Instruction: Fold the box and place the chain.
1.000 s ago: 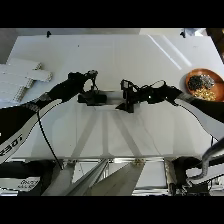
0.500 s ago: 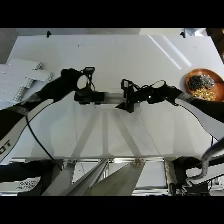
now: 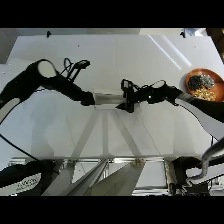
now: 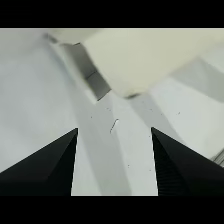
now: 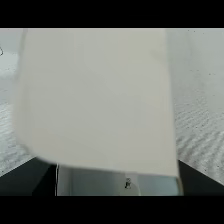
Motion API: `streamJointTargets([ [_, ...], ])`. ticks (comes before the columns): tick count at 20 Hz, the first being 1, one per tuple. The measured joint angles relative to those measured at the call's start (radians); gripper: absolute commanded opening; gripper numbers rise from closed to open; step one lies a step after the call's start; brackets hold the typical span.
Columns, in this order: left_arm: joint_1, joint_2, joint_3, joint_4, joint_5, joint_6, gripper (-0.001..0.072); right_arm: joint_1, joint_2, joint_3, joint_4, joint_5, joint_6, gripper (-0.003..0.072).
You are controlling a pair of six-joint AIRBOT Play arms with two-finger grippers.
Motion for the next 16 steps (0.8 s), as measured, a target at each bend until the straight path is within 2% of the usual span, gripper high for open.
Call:
streamJointTargets([
  [3,0.094,0.021,-0.117,-0.15,0.03,0.552,0.0629,0.0,0.0,0.0,0.0,0.0,0.0,0.0414],
  [6,0.164,0.005,-0.215,-0.226,0.09,1.001,0.0652,0.0,0.0,0.0,0.0,0.0,0.0,0.0414],
  [8,0.195,-0.026,-0.245,-0.267,0.118,1.226,0.069,0.0,0.0,0.0,0.0,0.0,0.0,0.0414],
  [12,0.229,-0.128,-0.264,-0.357,0.151,1.476,0.0695,0.0,0.0,0.0,0.0,0.0,0.0,0.0414],
  [16,0.247,-0.228,-0.214,-0.4,0.132,1.569,0.0695,0.0,0.0,0.0,0.0,0.0,0.0,0.0414],
])
